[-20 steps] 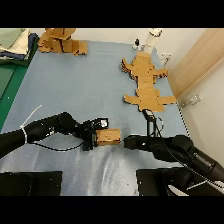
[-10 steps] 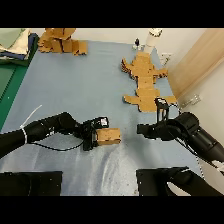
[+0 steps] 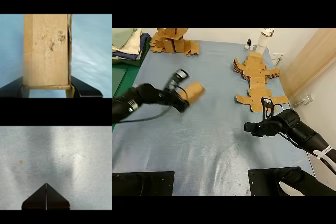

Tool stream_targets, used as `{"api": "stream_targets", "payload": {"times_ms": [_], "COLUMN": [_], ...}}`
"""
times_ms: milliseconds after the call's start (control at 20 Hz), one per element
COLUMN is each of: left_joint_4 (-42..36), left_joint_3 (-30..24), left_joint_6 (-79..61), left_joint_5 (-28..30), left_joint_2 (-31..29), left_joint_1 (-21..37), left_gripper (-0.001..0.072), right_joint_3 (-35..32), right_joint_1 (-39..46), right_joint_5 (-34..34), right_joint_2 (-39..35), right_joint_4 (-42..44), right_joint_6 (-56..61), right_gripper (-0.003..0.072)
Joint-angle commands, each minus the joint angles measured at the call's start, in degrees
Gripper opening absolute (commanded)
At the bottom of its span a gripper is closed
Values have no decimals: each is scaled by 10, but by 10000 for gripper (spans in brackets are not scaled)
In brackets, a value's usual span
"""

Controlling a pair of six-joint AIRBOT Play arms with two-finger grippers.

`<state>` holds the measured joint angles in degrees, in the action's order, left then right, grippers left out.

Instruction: Fold the box.

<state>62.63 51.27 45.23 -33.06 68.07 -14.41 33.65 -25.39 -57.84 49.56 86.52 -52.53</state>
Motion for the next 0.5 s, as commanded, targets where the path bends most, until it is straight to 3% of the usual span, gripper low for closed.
{"api": "stream_targets", "payload": {"times_ms": [0, 200, 450], "left_joint_4": [38, 38, 36], "left_joint_3": [94, 249, 372], "left_joint_6": [75, 140, 176], "left_joint_5": [9, -15, -22], "left_joint_2": [53, 212, 355], "left_joint_1": [149, 254, 269], "left_gripper": [505, 505, 505], "right_joint_3": [1, 1, 1], "right_joint_1": [0, 0, 0], "right_joint_5": [44, 84, 100], "right_joint_2": [4, 11, 26], "right_joint_4": [-3, -7, 1], "right_joint_6": [0, 0, 4], "right_gripper": [2, 2, 2]}}
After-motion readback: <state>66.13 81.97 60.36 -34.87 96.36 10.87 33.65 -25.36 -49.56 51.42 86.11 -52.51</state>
